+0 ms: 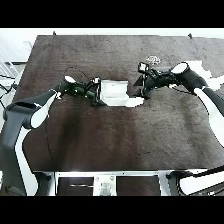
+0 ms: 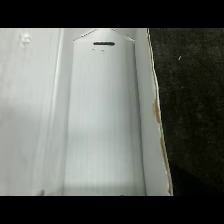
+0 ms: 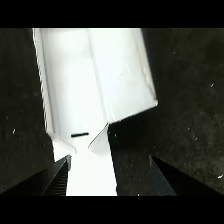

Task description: Fold the box and place the chain.

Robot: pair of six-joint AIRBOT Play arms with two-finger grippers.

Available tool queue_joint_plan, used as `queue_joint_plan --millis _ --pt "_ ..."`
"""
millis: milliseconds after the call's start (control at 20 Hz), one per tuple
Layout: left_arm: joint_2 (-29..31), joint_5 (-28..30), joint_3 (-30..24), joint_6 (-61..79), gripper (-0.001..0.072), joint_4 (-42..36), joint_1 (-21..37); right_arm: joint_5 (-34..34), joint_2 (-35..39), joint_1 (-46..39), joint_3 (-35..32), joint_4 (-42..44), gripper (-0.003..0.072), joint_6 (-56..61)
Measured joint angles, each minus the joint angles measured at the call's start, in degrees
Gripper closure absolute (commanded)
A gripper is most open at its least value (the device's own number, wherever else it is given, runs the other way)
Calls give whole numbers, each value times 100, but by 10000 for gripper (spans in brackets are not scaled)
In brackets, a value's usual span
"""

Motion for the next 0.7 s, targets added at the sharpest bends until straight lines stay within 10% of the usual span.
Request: queue_joint_plan --millis 100,250,550,700 --pt "0 7 0 -2 217 -2 0 -9 -94 31 -28 -129 108 -17" --pt "0 13 0 -2 217 -2 0 -17 -278 144 -48 -227 336 -98" --pt "0 28 0 -4 217 -2 0 -205 -533 345 -55 -278 244 -295" --pt "0 33 0 -4 217 -4 0 -260 -568 376 -55 -269 361 -310"
